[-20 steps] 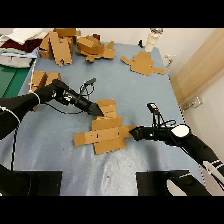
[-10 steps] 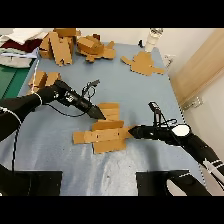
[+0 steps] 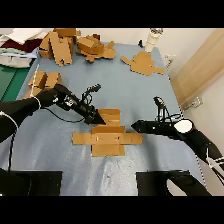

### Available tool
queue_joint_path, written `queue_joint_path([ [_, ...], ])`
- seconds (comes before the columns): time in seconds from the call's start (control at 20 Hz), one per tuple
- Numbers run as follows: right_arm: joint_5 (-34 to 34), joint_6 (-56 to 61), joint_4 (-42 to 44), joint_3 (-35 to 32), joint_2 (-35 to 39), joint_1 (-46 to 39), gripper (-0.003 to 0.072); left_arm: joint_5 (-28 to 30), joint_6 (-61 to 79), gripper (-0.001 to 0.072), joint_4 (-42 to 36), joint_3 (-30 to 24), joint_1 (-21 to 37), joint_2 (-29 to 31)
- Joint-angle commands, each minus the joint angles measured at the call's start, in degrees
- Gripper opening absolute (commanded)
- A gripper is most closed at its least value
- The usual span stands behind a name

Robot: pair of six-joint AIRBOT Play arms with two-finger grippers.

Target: Fold the box.

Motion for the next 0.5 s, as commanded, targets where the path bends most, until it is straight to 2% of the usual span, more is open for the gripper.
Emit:
queue_joint_path([
  [0.0, -1.3, 2.7, 0.8, 2.8, 0.0, 0.0, 0.0164, 3.0, 8.6, 0.0008, -3.7, -4.0, 1.1, 1.5],
  [0.1, -2.9, 2.7, 3.7, 3.1, 0.0, 0.1, 0.0165, 4.1, 13.2, 0.0008, -5.6, -6.4, 2.2, 4.2],
  [0.3, -5.2, 3.2, 5.7, 3.1, -0.1, 0.0, 0.0164, 12.6, 24.9, 0.0008, -8.5, -14.2, 1.6, 10.7],
  [0.45, -7.1, 10.2, 5.9, 3.1, -0.5, 0.0, 0.0164, 13.1, 25.7, 0.0008, -8.7, -16.7, 1.4, 11.9],
])
